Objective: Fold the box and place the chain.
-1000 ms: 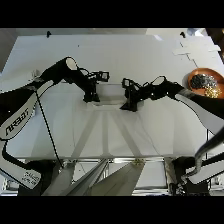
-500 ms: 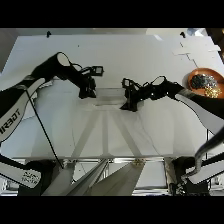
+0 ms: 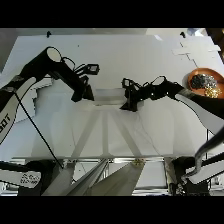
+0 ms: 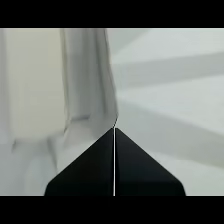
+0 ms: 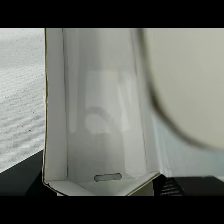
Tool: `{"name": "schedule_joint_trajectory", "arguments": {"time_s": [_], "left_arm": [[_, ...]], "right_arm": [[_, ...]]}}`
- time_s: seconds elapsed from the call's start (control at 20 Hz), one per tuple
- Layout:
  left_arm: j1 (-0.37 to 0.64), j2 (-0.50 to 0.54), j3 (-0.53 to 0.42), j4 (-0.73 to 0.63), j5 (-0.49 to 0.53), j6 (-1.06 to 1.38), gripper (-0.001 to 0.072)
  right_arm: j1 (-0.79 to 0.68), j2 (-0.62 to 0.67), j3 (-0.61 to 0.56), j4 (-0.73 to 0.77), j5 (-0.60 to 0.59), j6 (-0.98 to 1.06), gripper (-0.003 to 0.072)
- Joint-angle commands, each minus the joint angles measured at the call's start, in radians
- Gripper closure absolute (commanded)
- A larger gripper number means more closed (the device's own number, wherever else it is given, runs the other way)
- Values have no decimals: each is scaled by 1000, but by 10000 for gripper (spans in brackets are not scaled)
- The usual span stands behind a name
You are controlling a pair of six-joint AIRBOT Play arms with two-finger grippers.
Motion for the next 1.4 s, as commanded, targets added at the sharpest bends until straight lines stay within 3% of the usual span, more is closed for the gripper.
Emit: {"name": "schedule_joint_trajectory", "arguments": {"time_s": [0.0,0.3,0.5,0.6,0.85,1.05,1.35], "left_arm": [[-72,4,-3,-100,51,-8,701],[-88,-10,-4,-115,452,-28,701],[-84,-43,-4,-114,699,-195,703],[-82,-71,-4,-114,696,-243,703],[-78,-103,-4,-111,572,-243,703],[-44,-59,-4,-111,526,-242,700],[90,32,-4,-79,383,-232,697]], "right_arm": [[1,-1,0,0,0,0,309],[1,-1,0,0,0,0,309],[1,-1,0,0,0,0,309],[1,-1,0,0,0,0,309],[1,-1,0,0,0,0,309],[1,-1,0,0,0,0,309],[1,-1,0,0,0,0,309]]}}
